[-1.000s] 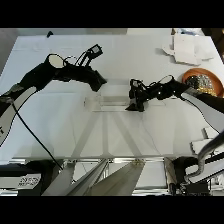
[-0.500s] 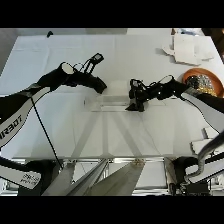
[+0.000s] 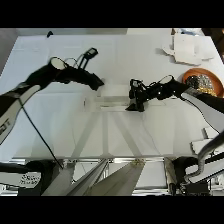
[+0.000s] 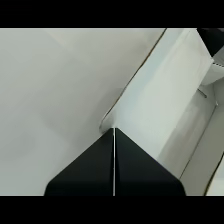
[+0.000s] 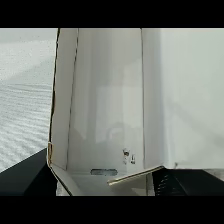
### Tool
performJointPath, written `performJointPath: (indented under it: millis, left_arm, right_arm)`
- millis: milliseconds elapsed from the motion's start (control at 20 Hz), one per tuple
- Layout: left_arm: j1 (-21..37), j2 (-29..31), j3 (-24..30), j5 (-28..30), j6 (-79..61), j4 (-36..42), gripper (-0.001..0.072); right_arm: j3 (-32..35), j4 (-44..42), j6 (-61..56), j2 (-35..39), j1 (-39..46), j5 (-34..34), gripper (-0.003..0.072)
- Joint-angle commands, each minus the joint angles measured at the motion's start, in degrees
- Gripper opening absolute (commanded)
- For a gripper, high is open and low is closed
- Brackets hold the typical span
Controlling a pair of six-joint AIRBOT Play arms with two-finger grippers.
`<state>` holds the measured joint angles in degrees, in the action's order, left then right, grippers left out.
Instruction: Fold the box and place the chain.
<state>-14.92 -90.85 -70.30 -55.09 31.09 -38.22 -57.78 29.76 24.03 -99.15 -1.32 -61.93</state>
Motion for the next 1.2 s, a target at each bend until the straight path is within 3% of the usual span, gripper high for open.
performJointPath:
  millis: [0, 150, 200, 250, 350, 400, 650, 1150]
  left_arm:
    - [4.37, 6.19, -0.07, -7.23, -0.76, -0.44, 0.001]
    - [7.54, 7.34, 0.04, -16.5, -9.25, -4.15, 0.0011]
    - [7.43, 7.34, 0.55, -16.72, -11.1, -7.52, 0.0031]
    - [7.02, 7.34, 1.42, -15.96, -12.09, -10.51, 0.0174]
    - [5.97, 7.34, 4.33, -11.19, -12.15, -11.93, 0.0633]
    - [5.35, 7.34, 5.92, -8.79, -13.99, -11.8, 0.0662]
    - [0.98, 6.75, 11.96, -7.28, -35.78, -11.54, 0.0663]
    - [-3.69, 1.11, 12.44, -5.11, -37.4, -11.13, 0.0632]
  right_arm:
    - [-0.07, -0.04, -0.04, -0.02, -0.04, -0.04, 0.0518]
    - [-0.07, -0.04, -0.04, -0.02, -0.04, -0.04, 0.0518]
    - [-0.07, -0.04, -0.04, -0.02, -0.04, -0.04, 0.0518]
    - [-0.07, -0.04, -0.04, -0.02, -0.04, -0.04, 0.0518]
    - [-0.07, -0.04, -0.04, -0.02, -0.04, -0.04, 0.0518]
    - [-0.07, -0.04, -0.04, -0.02, -0.04, -0.04, 0.0518]
    - [-0.07, -0.04, -0.04, -0.02, -0.04, -0.04, 0.0518]
    - [-0.07, -0.04, -0.04, -0.02, -0.04, -0.04, 0.0518]
